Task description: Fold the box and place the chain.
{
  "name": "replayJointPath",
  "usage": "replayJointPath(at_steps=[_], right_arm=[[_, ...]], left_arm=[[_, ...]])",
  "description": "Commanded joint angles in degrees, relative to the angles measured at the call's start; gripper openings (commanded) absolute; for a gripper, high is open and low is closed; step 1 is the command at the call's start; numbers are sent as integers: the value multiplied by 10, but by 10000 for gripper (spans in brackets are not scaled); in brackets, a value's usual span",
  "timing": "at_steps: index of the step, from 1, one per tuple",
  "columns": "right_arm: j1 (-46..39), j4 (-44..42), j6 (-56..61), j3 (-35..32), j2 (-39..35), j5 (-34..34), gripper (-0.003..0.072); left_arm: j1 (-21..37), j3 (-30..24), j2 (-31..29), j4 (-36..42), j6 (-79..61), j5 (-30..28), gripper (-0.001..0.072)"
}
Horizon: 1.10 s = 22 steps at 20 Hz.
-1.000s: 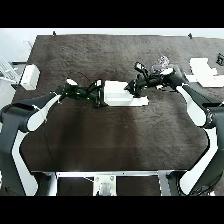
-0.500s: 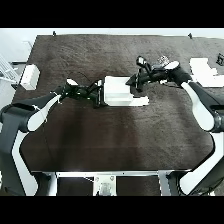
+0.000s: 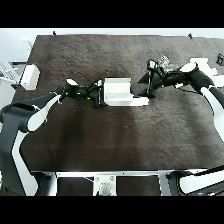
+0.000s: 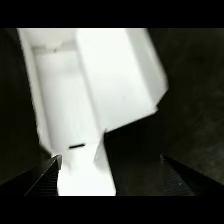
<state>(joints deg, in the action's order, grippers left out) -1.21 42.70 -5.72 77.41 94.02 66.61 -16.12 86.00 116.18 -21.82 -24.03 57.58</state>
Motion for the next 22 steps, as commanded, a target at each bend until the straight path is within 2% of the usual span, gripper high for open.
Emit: replayJointPath(at_steps=[1, 10, 11, 12, 13, 18, 20, 22], right_arm=[[-4, 17, -45, -44, 1, -2, 720], [41, 15, -55, -44, 34, -55, 707], [44, 16, -55, -44, 35, -64, 676], [46, 15, -55, -43, 36, -70, 518], [47, 15, -55, -43, 37, -73, 392], [49, 13, -55, -44, 37, -72, 388], [57, 10, -55, -44, 37, -73, 295], [69, 3, -55, -44, 37, -73, 271]], left_arm=[[1, 0, 0, 0, 0, 0, 347], [1, 0, 0, 0, 0, 0, 347], [1, 0, 0, 0, 0, 0, 347], [1, 0, 0, 0, 0, 0, 347], [1, 0, 0, 0, 0, 0, 347], [1, 0, 0, 0, 0, 1, 347], [1, 0, 0, 0, 0, 1, 347], [1, 0, 0, 0, 0, 1, 347]])
